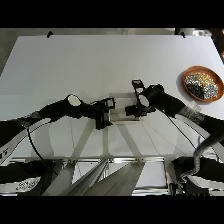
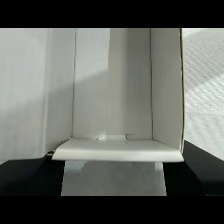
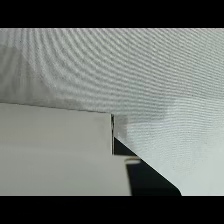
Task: Fold the box and place the chain.
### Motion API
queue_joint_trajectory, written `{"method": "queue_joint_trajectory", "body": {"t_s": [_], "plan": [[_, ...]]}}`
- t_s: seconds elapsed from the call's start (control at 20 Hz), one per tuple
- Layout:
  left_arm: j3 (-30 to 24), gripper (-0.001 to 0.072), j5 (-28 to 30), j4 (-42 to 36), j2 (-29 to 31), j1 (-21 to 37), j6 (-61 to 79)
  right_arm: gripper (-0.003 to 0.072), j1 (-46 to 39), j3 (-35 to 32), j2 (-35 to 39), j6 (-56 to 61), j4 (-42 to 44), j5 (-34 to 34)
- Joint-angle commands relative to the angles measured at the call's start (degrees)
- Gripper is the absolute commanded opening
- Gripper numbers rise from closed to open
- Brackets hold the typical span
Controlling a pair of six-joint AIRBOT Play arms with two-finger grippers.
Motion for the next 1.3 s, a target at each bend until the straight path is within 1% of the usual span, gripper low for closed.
{"method": "queue_joint_trajectory", "body": {"t_s": [0.0,0.1,0.15,0.2,0.25,0.3,0.45,0.5,0.55,0.6,0.9,0.95,1.0,1.05,1.1,1.2,1.25], "plan": [[-0.02,0.0010,-0.02,0.02,0.04,-0.02,0.09,0.0019,0.59,-0.02,-0.20,2.91,0.52,0.31],[-0.02,0.0010,0.00,0.04,0.04,-0.02,0.09,0.0022,0.72,-0.02,-0.20,3.34,0.52,0.31],[-0.02,0.0010,0.00,0.02,0.04,-0.02,0.09,0.0074,0.72,-0.02,-0.20,3.34,0.63,0.31],[-0.02,0.0010,0.00,0.04,0.04,-0.02,0.09,0.0217,0.70,-0.02,-0.20,3.34,1.03,0.24],[-0.02,0.0010,-0.02,0.02,0.04,-0.02,0.09,0.0318,0.70,-0.02,-0.20,3.30,1.66,0.24],[-0.02,0.0010,-0.02,0.02,0.04,-0.02,0.09,0.0326,0.70,-0.02,-0.20,3.28,1.84,0.22],[-0.02,0.0010,0.00,0.02,0.04,-0.02,0.09,0.0320,0.70,-0.02,-0.20,3.30,2.01,0.15],[-0.02,0.0010,-0.02,0.02,0.04,-0.02,0.09,0.0250,0.70,-0.02,-0.20,3.28,1.99,0.15],[-0.02,0.0010,0.00,0.02,0.04,-0.02,0.09,0.0092,0.70,-0.02,-0.20,3.28,1.99,0.11],[-0.02,0.0010,0.00,0.02,0.04,-0.02,0.09,0.0021,0.70,-0.02,-0.20,3.28,1.97,0.07],[-0.02,0.0010,-0.02,0.02,0.04,-0.02,0.09,0.0021,0.70,-0.04,-0.33,3.26,1.77,0.02],[-0.02,0.0010,0.00,0.02,0.04,-0.02,0.09,0.0032,0.70,-0.04,-0.33,3.26,1.77,-0.02],[-0.02,0.0010,0.00,0.02,0.04,-0.02,0.09,0.0107,0.70,-0.04,-0.33,3.26,1.77,-0.04],[-0.02,0.0010,-0.02,0.02,0.04,-0.02,0.09,0.0212,0.70,-0.04,-0.33,3.23,1.77,-0.04],[-0.02,0.0010,-0.02,0.02,0.04,-0.02,0.09,0.0248,0.70,-0.04,-0.33,3.21,1.77,-0.04],[-0.02,0.0010,0.00,0.02,0.04,-0.02,0.09,0.0239,0.70,-0.04,-0.33,3.23,1.77,-0.13],[-0.02,0.0010,-0.02,0.02,0.04,-0.02,0.09,0.0188,0.70,-0.04,-0.33,3.23,1.77,-0.15]]}}
